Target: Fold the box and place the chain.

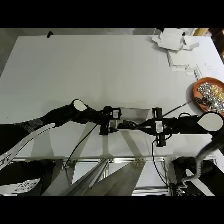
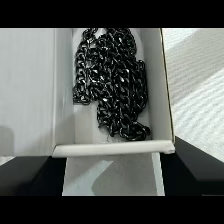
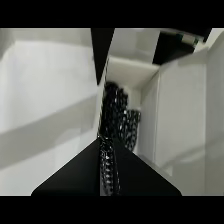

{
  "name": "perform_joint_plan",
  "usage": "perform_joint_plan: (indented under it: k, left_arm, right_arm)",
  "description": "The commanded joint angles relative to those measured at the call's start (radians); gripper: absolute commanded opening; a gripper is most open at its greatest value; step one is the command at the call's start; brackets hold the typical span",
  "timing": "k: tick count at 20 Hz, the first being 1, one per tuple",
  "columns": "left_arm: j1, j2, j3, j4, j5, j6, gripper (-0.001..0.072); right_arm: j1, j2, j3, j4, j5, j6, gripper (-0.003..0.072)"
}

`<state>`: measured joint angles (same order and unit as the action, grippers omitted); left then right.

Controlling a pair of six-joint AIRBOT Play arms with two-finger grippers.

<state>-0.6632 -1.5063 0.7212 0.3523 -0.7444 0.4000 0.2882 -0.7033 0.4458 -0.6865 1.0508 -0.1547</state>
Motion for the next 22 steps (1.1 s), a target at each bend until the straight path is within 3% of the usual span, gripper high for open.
perform_joint_plan:
  k: [1, 7, 12, 13, 15, 22]
  left_arm:
    - [0.001, 0.000, 0.000, 0.000, 0.000, 0.000, 0.0254]
    - [0.001, 0.000, 0.000, 0.000, 0.000, 0.000, 0.0254]
    - [0.001, 0.000, 0.000, 0.000, 0.000, 0.000, 0.0254]
    - [0.001, 0.000, 0.000, 0.000, 0.000, 0.000, 0.0254]
    - [0.001, 0.000, 0.000, 0.000, 0.000, 0.000, 0.0254]
    - [0.001, 0.000, 0.000, 0.000, 0.000, 0.000, 0.0254]
  right_arm:
    - [0.056, -0.006, 0.001, 0.107, -0.084, 0.000, 0.0018]
    - [0.095, -0.063, 0.001, 0.117, -0.151, 0.000, 0.0018]
    - [0.095, -0.109, 0.001, 0.030, -0.153, 0.000, 0.0019]
    - [0.095, -0.109, 0.001, 0.010, -0.154, 0.000, 0.0027]
    - [0.094, -0.109, 0.001, -0.026, -0.154, 0.000, 0.0116]
    - [0.036, -0.067, 0.057, -0.101, -0.123, 0.000, 0.0118]
